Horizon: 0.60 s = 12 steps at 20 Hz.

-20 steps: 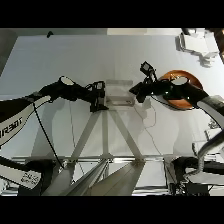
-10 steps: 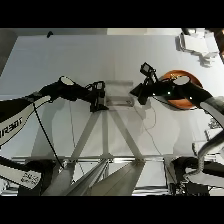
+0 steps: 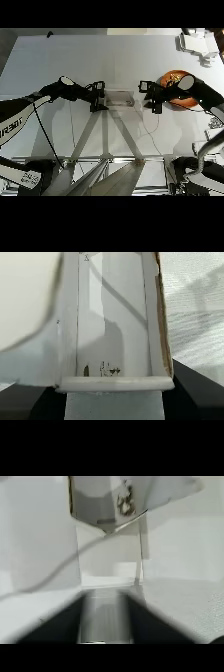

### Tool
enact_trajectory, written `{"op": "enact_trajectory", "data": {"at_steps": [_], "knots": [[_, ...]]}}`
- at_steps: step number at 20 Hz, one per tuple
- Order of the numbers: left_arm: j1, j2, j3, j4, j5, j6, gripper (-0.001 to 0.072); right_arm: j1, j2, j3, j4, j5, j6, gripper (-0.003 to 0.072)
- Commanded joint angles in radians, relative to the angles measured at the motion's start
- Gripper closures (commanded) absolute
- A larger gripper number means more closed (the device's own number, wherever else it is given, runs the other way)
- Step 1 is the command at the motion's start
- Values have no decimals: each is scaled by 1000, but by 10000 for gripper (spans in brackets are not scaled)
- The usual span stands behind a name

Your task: Fold the box and place the chain.

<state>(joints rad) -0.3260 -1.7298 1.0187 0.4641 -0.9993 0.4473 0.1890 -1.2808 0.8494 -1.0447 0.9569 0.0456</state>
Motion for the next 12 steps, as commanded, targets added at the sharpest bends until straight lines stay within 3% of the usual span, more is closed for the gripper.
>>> {"op": "enact_trajectory", "data": {"at_steps": [1, 4, 5, 10, 12], "knots": [[0, 0, 0, 0, 1, 0, 484, 35, -17, 0, -45, -89, 0, 250], [0, 1, 0, 0, 1, 0, 484, 101, -19, 0, -46, -137, -36, 265], [0, 1, 0, 0, 1, 0, 484, 124, -22, 0, -46, -144, -36, 303], [0, 1, 0, 0, 1, 0, 484, 188, -106, 0, -46, -151, -35, 310], [0, 0, 0, 0, 1, 0, 484, 204, -123, 0, -45, -174, -35, 440]]}}
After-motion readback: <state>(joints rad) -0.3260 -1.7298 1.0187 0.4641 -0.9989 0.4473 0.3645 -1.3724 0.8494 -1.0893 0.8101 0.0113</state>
